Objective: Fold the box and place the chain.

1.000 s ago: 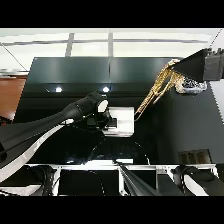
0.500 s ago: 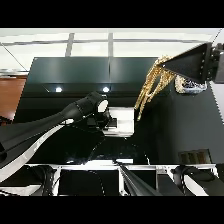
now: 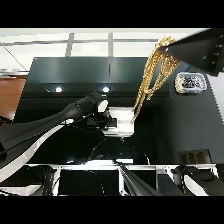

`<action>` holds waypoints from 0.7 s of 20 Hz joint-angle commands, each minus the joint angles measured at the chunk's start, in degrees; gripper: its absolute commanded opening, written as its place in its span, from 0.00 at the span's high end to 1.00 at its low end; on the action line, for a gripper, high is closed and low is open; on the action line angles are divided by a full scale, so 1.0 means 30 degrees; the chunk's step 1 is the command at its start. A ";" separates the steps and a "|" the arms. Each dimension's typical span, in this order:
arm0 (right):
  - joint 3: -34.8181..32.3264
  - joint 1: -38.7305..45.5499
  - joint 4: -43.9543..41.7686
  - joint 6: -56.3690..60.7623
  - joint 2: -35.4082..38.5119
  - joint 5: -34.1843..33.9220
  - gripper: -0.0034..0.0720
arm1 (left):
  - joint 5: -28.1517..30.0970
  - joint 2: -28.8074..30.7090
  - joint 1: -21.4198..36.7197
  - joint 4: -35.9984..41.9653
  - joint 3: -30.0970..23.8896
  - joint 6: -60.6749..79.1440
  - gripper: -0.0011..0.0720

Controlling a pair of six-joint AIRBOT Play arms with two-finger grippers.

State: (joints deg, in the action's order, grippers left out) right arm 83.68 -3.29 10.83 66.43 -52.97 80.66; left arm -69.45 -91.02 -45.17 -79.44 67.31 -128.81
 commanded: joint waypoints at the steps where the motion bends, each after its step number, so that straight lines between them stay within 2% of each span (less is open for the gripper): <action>1: -0.0015 -0.0015 -0.0882 -0.0386 0.0007 -0.0109 0.95 | 0.0000 -0.0007 0.0015 0.0000 0.0015 0.0000 0.95; 6: -0.0896 -0.0015 0.1268 -0.0073 -0.0015 0.0109 0.95 | 0.0000 -0.0007 0.0015 0.0000 0.0015 0.0000 0.95; 14: -0.7125 -0.0022 0.1909 -0.0087 -0.0022 -0.0423 0.95 | 0.0073 -0.0007 0.0015 0.0000 0.0015 0.0000 0.95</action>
State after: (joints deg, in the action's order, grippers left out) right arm 68.25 -3.29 15.86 66.22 -53.01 80.18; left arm -69.43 -91.02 -45.17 -79.44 67.31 -128.81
